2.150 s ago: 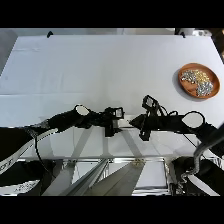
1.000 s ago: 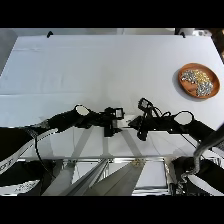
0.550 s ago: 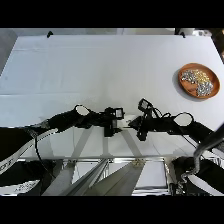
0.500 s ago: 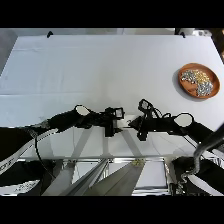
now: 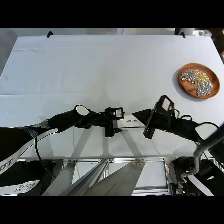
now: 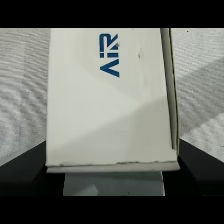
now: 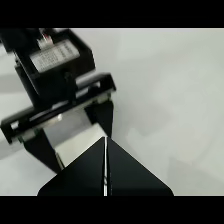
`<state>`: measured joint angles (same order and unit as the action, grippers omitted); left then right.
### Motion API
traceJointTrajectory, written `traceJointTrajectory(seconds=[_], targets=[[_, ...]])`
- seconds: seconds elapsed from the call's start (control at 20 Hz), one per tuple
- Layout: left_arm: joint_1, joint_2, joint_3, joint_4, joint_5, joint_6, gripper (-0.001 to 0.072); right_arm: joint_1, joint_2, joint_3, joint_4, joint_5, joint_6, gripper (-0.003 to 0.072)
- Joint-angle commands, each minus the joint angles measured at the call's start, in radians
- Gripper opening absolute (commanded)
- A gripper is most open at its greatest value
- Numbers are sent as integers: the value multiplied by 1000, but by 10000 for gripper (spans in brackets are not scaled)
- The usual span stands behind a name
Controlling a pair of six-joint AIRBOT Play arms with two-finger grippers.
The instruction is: Fold the box and place the chain.
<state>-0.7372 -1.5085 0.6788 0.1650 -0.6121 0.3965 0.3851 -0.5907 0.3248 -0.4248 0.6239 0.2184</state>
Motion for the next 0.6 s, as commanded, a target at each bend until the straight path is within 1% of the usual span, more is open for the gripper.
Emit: traceJointTrajectory(seconds=[0.0,0.1,0.15,0.25,0.35,0.4,0.55], targets=[[0,1,1,0,2,0,136,-3,161,14,-208,-51,303,16],[0,1,1,0,2,0,136,-29,206,42,-459,-32,646,16],[0,1,1,0,2,0,136,-51,213,71,-597,1,829,16],[0,1,1,0,2,0,136,-104,205,149,-818,108,1055,15],[0,1,1,0,2,0,136,-176,175,238,-953,267,1155,15],[0,1,1,0,2,0,136,-218,148,278,-991,359,1175,15],[0,1,1,0,2,0,136,-364,24,359,-1008,634,1172,15]])
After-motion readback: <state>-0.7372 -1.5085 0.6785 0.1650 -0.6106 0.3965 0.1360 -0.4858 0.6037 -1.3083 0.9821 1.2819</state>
